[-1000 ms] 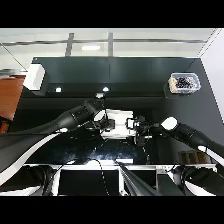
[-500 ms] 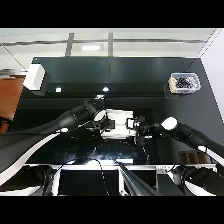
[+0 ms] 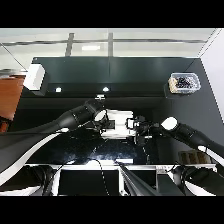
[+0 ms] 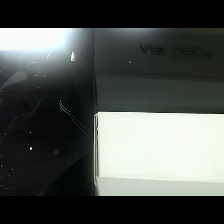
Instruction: Fold the box and place the chain.
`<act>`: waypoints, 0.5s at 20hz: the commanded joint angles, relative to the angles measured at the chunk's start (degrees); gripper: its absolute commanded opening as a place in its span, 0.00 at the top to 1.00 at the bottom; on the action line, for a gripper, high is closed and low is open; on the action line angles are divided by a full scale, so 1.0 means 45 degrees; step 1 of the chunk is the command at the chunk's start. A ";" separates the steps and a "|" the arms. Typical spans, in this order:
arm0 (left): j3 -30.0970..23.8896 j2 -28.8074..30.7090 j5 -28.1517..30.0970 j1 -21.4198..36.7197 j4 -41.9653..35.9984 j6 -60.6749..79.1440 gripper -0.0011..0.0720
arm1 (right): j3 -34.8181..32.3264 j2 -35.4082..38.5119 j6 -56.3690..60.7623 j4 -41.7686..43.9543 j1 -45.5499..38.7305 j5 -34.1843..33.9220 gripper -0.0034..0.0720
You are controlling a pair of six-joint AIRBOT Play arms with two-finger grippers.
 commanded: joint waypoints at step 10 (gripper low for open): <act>0.0005 0.0000 -0.0112 0.0000 0.0024 0.0355 0.95 | 0.0005 0.0010 0.0204 0.0019 0.0000 0.0019 0.55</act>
